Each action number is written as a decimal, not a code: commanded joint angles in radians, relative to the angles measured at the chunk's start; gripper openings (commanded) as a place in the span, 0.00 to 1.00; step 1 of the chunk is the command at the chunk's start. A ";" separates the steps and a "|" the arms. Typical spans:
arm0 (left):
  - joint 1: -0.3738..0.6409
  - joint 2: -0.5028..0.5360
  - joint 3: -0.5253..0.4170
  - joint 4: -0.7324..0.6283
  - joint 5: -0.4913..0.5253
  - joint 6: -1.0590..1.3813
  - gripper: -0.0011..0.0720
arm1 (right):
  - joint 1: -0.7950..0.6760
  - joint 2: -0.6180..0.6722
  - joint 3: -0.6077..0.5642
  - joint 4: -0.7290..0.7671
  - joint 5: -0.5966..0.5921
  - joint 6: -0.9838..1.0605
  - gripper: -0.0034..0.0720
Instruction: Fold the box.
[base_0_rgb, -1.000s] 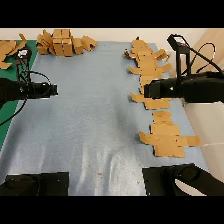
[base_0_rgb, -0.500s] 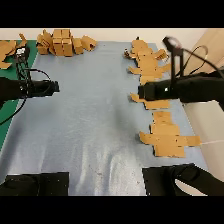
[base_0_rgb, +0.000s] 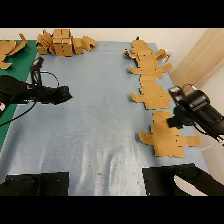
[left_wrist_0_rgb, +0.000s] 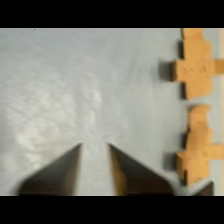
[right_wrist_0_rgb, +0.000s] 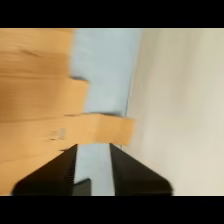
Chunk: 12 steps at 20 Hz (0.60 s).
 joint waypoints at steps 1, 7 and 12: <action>0.000 -0.036 0.000 -0.239 -0.090 0.115 0.82 | -0.338 0.002 -0.065 -0.018 0.086 -0.112 0.60; -0.031 -0.050 0.000 -0.257 -0.096 0.158 0.82 | -0.644 -0.053 -0.058 0.250 0.169 -0.214 0.63; -0.036 -0.050 0.000 -0.256 -0.121 0.183 0.82 | -0.819 -0.083 -0.026 0.338 0.157 -0.237 0.63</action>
